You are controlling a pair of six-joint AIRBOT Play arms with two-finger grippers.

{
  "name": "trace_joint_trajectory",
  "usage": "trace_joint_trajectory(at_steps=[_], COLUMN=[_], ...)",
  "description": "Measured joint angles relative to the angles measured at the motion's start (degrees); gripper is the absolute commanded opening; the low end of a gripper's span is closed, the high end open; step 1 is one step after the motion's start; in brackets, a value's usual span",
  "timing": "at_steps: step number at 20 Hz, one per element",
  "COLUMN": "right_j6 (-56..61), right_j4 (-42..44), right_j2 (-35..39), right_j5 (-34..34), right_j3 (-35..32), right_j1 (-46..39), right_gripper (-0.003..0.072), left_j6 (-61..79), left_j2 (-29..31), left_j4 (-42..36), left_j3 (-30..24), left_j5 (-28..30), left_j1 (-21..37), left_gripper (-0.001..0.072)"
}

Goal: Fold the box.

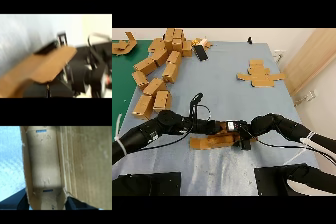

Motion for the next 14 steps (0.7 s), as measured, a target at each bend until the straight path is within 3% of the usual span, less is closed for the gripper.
trace_joint_trajectory(at_steps=[7, 14], right_j6=[0.04, 0.02], right_j4=[0.00, 0.00], right_j2=[0.00, -0.02], right_j5=[-0.26, -0.31], right_j3=[0.00, 0.00], right_j1=[-0.02, 0.00], right_gripper=[0.0510, 0.0511], left_j6=[2.05, -4.70], left_j2=[-13.53, -16.98], left_j4=[-0.28, 6.21], left_j3=[6.29, 7.65], left_j5=[3.04, 0.92], left_j1=[0.68, 0.94], left_gripper=[0.0012, 0.0013])
